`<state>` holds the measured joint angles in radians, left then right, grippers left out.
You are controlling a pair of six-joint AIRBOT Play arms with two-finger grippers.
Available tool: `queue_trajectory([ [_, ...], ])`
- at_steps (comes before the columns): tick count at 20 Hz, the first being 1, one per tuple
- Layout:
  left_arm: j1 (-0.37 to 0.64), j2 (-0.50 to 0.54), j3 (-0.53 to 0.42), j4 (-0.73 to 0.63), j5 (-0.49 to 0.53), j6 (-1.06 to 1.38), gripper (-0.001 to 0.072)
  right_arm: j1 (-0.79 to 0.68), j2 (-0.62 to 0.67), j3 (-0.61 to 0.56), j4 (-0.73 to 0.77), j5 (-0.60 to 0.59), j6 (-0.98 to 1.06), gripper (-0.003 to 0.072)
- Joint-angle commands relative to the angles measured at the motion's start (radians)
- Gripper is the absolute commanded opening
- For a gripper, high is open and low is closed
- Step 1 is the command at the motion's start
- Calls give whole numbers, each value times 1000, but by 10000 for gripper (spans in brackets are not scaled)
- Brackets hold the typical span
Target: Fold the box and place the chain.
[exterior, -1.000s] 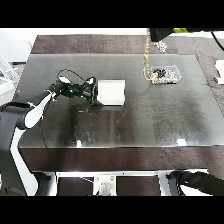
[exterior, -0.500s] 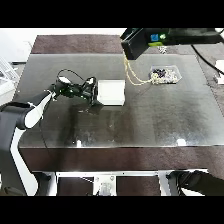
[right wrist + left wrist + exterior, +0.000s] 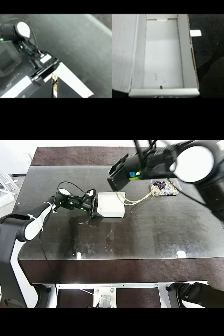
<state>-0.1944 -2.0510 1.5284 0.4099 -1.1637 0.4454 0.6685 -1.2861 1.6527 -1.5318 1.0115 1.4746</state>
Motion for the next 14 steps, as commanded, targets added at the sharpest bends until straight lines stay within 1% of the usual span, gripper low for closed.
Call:
queue_trajectory([
  [1,0,0,1,0,-2,0,485,-5,-44,-74,5,-92,41,6],
  [4,0,0,1,0,-7,0,485,-5,-113,-84,21,-138,67,6],
  [7,0,0,1,0,-7,0,484,-5,-179,-84,125,-143,65,5],
  [14,0,0,1,0,-7,0,485,-27,-342,-84,148,-171,63,5],
])
